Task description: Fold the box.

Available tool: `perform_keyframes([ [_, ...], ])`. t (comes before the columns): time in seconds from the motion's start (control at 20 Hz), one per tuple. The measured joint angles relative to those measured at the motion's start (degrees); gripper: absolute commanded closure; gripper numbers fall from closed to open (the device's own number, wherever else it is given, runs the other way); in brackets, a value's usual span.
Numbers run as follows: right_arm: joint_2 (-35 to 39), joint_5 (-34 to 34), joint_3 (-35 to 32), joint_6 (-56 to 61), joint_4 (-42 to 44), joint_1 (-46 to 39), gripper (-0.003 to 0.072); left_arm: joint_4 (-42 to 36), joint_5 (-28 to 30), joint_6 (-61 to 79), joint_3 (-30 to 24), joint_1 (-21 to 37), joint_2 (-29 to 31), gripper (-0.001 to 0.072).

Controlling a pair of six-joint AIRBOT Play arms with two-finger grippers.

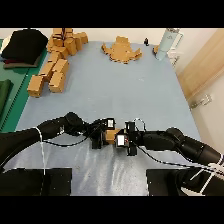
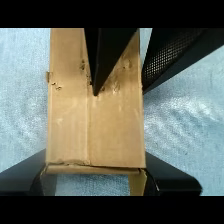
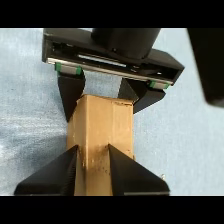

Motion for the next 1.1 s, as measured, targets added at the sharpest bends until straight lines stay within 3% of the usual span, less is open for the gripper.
perform_keyframes([
  [0.3, 1.77, 0.09, 0.07, -0.02, -0.35, -0.02, 0.0425, 0.00, 0.04, 0.11, 0.00, 0.00, 0.00, 0.0260],
  [0.55, 3.06, 0.28, 0.11, -0.02, -0.28, -0.09, 0.0537, 0.02, 0.02, 0.20, 0.00, 0.00, 0.00, 0.0260],
  [1.1, 2.73, -1.66, 0.11, 0.00, 1.64, -0.11, 0.0544, 0.04, 0.00, 0.17, 0.00, 0.00, 0.00, 0.0260],
])
